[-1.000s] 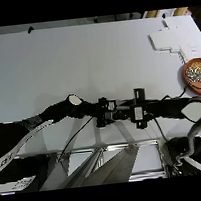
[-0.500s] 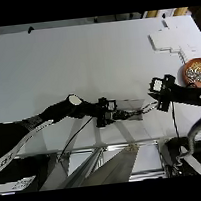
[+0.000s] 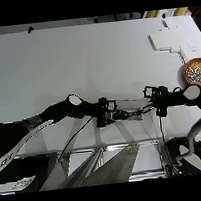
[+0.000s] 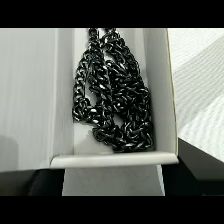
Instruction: Fold the box and place the chain.
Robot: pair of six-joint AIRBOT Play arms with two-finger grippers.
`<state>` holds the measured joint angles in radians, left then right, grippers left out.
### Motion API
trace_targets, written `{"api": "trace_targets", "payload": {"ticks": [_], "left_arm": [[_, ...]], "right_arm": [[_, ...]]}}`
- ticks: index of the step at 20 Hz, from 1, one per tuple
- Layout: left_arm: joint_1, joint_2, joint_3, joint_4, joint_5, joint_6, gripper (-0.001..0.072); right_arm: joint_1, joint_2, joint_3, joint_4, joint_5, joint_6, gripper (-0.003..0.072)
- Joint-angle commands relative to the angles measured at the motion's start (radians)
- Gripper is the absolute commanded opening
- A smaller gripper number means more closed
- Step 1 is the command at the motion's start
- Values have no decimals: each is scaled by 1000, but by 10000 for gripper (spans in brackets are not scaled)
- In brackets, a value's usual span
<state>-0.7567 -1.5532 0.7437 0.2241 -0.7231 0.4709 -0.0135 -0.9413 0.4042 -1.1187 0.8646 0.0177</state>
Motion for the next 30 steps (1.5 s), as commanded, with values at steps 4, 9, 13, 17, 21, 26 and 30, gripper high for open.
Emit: {"api": "trace_targets", "payload": {"ticks": [4, 9, 13, 17, 21, 26, 30], "left_arm": [[1, 0, 0, 0, 0, 0, 345], [1, 0, 0, 0, 0, 0, 345], [1, 0, 0, 0, 0, 0, 345], [1, 0, 0, 0, 0, 0, 345], [1, 0, 0, 0, 0, 0, 345], [1, 0, 0, 0, 0, 0, 345], [1, 0, 0, 0, 0, 0, 345]], "right_arm": [[29, -87, -3, -3, -36, -59, 162], [29, -87, -3, -4, -36, -69, 52], [29, -13, -3, -56, 47, -68, 15], [29, 185, -3, -58, 163, -53, 15], [29, 382, -3, 74, 302, -42, 14], [29, 470, -3, 422, 359, -45, 14], [107, 468, -6, 504, 290, -45, 14]]}}
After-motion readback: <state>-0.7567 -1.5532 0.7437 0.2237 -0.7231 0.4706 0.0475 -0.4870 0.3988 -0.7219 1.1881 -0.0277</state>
